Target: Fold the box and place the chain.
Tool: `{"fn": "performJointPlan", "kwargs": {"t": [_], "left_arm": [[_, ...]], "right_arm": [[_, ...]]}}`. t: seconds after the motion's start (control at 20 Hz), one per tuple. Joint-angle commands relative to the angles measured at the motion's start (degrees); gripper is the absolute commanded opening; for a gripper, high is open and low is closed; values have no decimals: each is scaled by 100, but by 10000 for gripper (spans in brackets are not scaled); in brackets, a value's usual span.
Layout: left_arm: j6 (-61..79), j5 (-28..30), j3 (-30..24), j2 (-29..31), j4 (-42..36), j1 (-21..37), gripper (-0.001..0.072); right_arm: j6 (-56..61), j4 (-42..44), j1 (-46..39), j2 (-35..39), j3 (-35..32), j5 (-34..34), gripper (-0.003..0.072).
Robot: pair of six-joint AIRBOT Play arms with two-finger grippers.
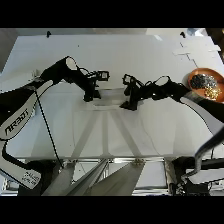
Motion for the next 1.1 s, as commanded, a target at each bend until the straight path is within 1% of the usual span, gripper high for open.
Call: {"fn": "performJointPlan", "kwargs": {"t": [0.0, 0.2, 0.45, 0.7, 0.95, 1.05], "left_arm": [[0, 7, 4, 2, -7, -4, 13], [0, 4, 4, 2, -7, -4, 13], [0, 4, 4, 2, -7, -4, 13], [0, 4, 4, 2, -7, -4, 13], [0, 4, 4, 2, -7, -4, 13], [0, 4, 4, 2, -7, -4, 13]], "right_arm": [[-22, 52, -37, -210, 111, 431, 692], [-271, 299, -37, -260, 111, 317, 692], [-365, 282, -39, -354, 111, 162, 692], [-146, -321, -39, -354, 109, 57, 692], [-166, -186, -96, -369, 109, 85, 692], [-223, 11, -96, -372, 109, 120, 692]]}}
